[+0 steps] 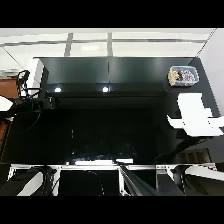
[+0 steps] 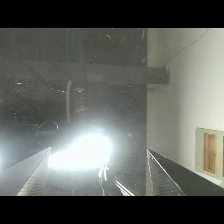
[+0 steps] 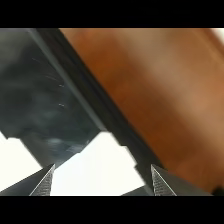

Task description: Fold the box and place the chain.

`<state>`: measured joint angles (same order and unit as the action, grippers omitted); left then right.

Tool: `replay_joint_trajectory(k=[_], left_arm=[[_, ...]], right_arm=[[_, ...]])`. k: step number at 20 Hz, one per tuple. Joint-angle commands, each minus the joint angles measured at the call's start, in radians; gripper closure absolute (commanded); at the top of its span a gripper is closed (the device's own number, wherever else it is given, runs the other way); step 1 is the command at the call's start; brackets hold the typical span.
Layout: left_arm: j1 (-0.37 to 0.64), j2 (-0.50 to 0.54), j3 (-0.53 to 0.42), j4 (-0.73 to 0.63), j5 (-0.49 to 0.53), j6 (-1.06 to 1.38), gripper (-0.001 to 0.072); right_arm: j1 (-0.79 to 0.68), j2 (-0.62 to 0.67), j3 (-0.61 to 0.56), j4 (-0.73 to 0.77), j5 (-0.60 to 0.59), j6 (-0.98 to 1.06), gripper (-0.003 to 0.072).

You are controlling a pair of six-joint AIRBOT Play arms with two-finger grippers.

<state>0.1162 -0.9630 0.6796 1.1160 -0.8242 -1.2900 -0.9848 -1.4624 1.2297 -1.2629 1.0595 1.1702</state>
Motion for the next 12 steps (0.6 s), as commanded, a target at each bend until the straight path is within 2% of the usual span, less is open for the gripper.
replay_joint_trajectory(k=[1,4,8,9,10,12], left_arm=[[0.0,-0.002,0.0,0.001,-0.008,-0.002,0.0006],[0.0,-0.002,0.0,0.001,-0.006,-0.034,0.0006],[0.0,-0.002,0.0,0.001,-0.007,-0.034,0.0006],[0.0,-0.002,0.0,0.001,-0.007,-0.034,0.0006],[0.0,-0.002,0.0,0.0,-0.008,-0.034,0.0006],[0.0,-0.002,0.0,-0.002,-0.009,-0.034,0.0006]], right_arm=[[-0.063,-0.219,0.197,0.017,0.23,-0.105,-0.0028],[-0.06,-0.303,0.255,0.117,0.306,-0.21,-0.0027],[-0.06,-0.314,0.256,0.174,0.379,-0.255,-0.0026],[-0.06,-0.314,0.255,0.175,0.398,-0.254,0.0036],[-0.058,-0.306,0.249,0.175,0.404,-0.254,0.0298],[-0.042,-0.262,0.223,0.165,0.402,-0.257,0.0525]])
